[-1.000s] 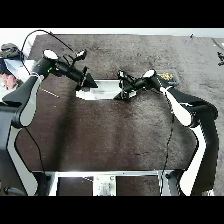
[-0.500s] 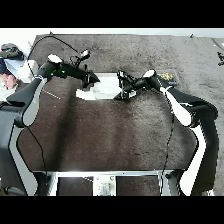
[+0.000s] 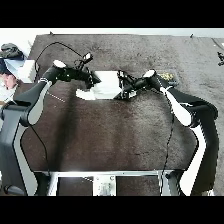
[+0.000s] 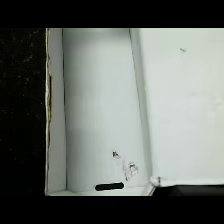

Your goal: Fold the box and place the chain.

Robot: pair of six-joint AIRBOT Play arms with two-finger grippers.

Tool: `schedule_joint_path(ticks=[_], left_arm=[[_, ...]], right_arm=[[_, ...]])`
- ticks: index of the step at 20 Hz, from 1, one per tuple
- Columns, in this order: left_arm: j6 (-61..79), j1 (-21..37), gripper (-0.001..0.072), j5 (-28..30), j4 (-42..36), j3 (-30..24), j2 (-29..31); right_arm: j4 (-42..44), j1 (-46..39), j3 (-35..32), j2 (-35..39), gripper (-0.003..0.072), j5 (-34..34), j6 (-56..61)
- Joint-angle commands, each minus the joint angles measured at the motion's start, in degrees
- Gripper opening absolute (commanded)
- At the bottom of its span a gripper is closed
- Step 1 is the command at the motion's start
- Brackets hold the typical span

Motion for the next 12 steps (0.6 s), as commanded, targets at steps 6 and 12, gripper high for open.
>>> schedule_joint_path(ticks=[6, 12], left_arm=[[-0.46, -0.09, 0.0012, -1.03, 0.24, -0.02, -1.44], [-0.44, 0.81, 0.0010, -3.45, -0.17, 0.15, 0.92]], right_arm=[[0.00, 0.04, 0.02, -0.02, 0.0471, 0.00, -0.02], [0.00, 0.04, 0.02, -0.02, 0.0471, -0.02, -0.02]])
